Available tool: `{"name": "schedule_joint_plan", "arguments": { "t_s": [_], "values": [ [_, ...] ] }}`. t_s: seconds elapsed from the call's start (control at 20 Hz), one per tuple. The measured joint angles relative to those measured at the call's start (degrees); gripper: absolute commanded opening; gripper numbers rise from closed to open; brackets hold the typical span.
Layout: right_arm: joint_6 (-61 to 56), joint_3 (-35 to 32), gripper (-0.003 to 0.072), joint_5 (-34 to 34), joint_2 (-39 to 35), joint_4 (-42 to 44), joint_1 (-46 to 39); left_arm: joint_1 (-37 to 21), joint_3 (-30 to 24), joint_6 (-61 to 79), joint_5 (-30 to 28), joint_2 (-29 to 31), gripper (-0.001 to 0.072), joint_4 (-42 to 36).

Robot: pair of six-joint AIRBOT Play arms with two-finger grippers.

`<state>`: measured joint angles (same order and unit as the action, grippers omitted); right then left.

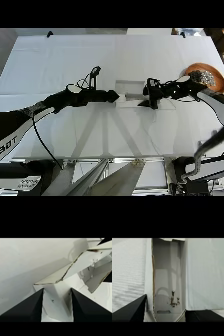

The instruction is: Fold the box and place the chain.

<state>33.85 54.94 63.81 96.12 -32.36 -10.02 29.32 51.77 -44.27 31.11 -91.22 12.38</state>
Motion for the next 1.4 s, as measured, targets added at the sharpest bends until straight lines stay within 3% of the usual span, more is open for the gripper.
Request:
{"name": "schedule_joint_plan", "arguments": {
  "t_s": [0.3, 0.75, 1.0, 1.35, 1.4],
  "values": [
    [0.0, 0.0, 0.0404, 0.1, 0.0, 0.0, 0.0, 0.0, 0.8, -2.5, -1.6, -0.1, 0.0335, 1.8],
    [0.1, 0.0, 0.0404, 0.1, 0.0, -0.4, 0.0, 2.5, 8.4, -22.3, 3.2, -0.7, 0.0334, 26.9],
    [0.1, 0.0, 0.0404, 0.1, 0.0, -0.3, 0.0, 3.5, 10.3, -27.3, 4.4, -1.9, 0.0282, 32.2],
    [0.2, 0.0, 0.0404, 0.2, 0.0, -0.1, 0.0, 3.8, 11.8, -34.0, 5.8, -2.5, 0.0284, 38.9],
    [0.2, 0.0, 0.0404, 0.2, 0.0, -0.1, 0.0, 3.8, 12.2, -34.5, 6.2, -2.5, 0.031, 39.7]
  ]
}}
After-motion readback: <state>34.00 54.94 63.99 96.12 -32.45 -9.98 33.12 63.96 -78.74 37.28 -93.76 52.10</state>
